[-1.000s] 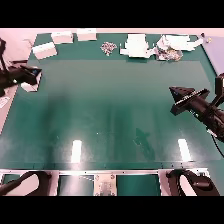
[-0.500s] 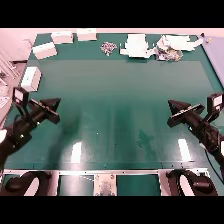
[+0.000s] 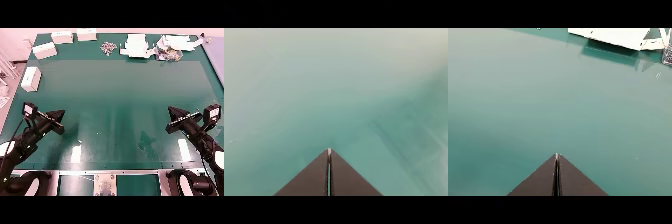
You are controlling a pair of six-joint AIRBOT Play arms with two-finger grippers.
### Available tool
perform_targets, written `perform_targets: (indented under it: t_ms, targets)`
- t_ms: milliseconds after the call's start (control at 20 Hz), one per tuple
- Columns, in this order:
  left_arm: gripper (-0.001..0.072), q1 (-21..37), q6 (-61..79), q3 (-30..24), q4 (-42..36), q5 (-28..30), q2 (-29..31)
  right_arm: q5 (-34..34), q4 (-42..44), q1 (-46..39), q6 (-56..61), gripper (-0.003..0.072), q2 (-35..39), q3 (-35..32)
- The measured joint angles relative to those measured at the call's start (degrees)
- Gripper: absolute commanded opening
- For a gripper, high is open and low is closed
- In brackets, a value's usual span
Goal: Fold the box and place the chain.
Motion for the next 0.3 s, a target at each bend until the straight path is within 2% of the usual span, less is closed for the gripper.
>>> perform_targets:
  t_ms: [300]
  targets:
    - [0.0019,-0.1,0.1,-0.3,-0.1,0.0,0.1,-0.1,0.0,0.0,0.0,0.0009,0.3,-0.3]
